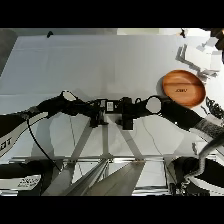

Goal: Fold the box and place the chain.

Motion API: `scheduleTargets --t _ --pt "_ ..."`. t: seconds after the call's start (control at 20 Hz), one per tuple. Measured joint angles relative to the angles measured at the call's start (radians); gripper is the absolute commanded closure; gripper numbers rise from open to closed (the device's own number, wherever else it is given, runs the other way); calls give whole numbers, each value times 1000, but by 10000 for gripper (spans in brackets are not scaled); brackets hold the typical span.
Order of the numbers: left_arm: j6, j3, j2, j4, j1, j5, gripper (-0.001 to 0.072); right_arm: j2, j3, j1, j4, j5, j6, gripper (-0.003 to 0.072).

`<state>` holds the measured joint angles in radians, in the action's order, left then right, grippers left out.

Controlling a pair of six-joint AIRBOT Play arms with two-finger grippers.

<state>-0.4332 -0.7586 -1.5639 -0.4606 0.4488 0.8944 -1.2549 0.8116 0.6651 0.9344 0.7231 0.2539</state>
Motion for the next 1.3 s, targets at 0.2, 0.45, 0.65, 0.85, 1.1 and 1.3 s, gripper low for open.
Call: scheduleTargets --t 0.2,0.45,0.65,0.85,1.1,1.3 --pt "0 0 0 0 0 0 364 22 0 3 0 -35 4 372" --pt "0 0 0 0 0 0 364 42 -7 16 2 -90 8 529" --pt "0 0 0 0 0 0 364 46 -31 21 1 -101 10 506" --pt "0 0 0 0 0 0 364 47 -40 22 1 -93 10 493" --pt "0 0 0 0 0 0 364 47 -44 23 1 -89 11 504" --pt "0 0 0 0 0 0 364 47 -45 23 1 -88 11 351"
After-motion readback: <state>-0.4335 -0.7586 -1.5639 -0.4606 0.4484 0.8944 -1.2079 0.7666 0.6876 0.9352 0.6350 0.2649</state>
